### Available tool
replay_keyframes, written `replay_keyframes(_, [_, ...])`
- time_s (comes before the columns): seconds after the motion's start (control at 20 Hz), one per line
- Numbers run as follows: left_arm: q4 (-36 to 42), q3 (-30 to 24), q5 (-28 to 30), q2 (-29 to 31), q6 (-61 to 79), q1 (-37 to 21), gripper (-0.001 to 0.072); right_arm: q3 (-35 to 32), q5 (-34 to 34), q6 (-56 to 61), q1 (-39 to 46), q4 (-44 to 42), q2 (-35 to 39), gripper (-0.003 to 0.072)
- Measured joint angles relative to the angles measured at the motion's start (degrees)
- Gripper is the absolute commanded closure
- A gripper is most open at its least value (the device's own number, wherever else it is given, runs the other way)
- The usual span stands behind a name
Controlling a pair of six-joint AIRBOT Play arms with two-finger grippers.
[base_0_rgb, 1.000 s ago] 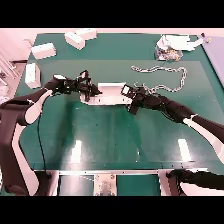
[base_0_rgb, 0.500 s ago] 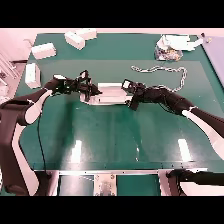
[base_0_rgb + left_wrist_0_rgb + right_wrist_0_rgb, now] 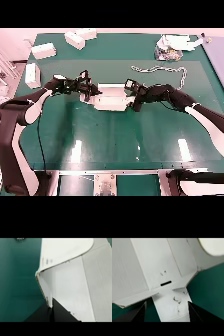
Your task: Fold the box and place the chain.
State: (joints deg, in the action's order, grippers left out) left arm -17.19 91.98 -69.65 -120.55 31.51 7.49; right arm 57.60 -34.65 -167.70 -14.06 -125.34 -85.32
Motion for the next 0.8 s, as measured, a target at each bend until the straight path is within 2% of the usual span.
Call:
replay_keyframes(0.35, [0.0, 0.0, 0.0, 0.0, 0.0, 0.0, 0.0689, -0.1, -6.4, 0.0, -0.8, 0.8, 0.4, 0.0088])
replay_keyframes(0.8, [0.0, 0.0, 0.0, 0.0, 0.0, 0.0, 0.0689, -0.2, -4.8, 0.0, -6.0, 1.4, 1.6, 0.0088])
